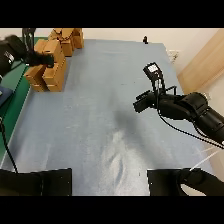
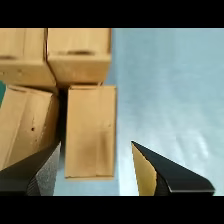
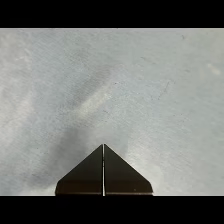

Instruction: Fold the box.

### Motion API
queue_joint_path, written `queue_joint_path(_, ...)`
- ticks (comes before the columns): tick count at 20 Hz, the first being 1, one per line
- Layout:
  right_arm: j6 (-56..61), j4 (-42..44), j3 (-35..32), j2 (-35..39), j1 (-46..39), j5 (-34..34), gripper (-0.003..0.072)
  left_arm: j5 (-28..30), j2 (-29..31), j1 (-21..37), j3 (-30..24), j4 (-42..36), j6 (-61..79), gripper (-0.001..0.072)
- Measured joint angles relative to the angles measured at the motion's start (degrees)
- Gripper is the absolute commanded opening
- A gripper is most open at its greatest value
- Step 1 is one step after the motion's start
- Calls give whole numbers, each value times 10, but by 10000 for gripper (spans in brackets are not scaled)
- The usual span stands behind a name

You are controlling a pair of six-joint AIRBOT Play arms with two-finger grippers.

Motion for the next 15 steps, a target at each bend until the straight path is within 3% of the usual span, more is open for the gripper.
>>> queue_joint_path(4, 0, 51, 0, 0, 3, 0, 6, -128, 53, -20, 30, -99, 64, 691)
queue_joint_path(8, -1, 84, 0, 0, 8, -2, 6, -210, 121, -85, 2, -172, 93, 691)
queue_joint_path(12, -2, 95, 0, 0, 9, -5, 6, -231, 186, -161, -81, -195, 120, 692)
queue_joint_path(15, -2, 97, 0, 0, 9, -5, 6, -205, 233, -187, -163, -204, 127, 692)
